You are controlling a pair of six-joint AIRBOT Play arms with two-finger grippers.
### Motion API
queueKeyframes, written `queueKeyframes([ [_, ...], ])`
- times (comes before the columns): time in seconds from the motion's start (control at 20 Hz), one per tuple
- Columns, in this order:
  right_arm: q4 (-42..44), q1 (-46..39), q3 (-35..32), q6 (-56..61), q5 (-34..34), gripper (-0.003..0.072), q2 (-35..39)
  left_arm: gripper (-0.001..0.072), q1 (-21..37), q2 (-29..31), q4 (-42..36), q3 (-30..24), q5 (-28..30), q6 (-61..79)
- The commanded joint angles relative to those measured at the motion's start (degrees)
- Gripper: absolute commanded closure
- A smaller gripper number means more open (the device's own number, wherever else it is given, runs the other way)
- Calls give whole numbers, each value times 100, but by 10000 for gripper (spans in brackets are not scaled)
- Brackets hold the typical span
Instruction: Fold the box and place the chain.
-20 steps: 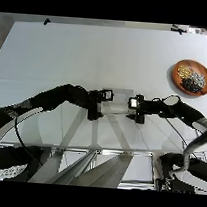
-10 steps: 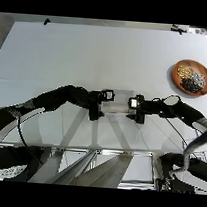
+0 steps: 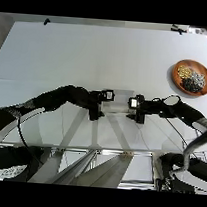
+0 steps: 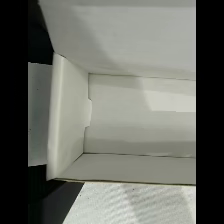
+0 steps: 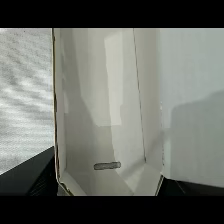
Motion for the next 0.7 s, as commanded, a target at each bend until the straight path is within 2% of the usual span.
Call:
queueKeyframes([
  [0.0, 4, 2, 0, 2, -2, 207, 2, 313, -4, 7, 28, -4, 9, 4],
  [0.65, 4, 2, 0, -42, 4, 207, 2, 314, -4, 4, 26, -4, 9, 4],
])
